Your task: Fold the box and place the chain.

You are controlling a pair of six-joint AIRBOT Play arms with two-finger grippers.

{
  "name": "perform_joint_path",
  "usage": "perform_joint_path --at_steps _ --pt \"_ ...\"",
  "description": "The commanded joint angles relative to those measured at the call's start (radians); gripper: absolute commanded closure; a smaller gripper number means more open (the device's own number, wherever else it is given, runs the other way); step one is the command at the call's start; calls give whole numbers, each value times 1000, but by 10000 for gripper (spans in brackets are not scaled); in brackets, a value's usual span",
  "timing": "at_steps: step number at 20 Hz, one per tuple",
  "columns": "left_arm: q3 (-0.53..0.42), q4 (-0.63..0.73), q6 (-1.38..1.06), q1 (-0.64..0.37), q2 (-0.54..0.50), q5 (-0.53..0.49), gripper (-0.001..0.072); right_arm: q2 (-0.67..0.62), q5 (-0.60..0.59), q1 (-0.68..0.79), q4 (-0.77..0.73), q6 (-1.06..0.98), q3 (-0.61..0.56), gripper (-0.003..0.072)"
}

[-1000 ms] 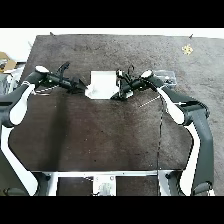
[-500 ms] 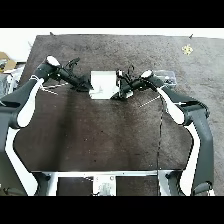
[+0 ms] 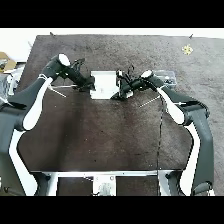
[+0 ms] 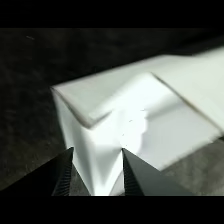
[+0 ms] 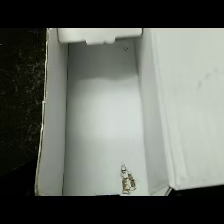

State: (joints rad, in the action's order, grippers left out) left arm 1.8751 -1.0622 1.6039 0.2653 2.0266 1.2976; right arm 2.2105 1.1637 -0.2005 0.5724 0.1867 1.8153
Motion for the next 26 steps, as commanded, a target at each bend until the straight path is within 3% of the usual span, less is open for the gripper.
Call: perform_joint_path --at_steps 1,5,11,18,26 --pt "8 -108 109 29 -5 -15 376 0 0 0 0 0 0 368" --pt "13 -185 171 61 -3 -13 377 0 0 0 0 0 0 368" --pt "95 -500 338 165 2 18 387 0 0 0 0 0 0 368" --pt "146 -637 399 229 66 34 387 0 0 0 0 0 0 368" --pt "148 -647 442 232 88 30 428 0 0 0 0 0 0 368"
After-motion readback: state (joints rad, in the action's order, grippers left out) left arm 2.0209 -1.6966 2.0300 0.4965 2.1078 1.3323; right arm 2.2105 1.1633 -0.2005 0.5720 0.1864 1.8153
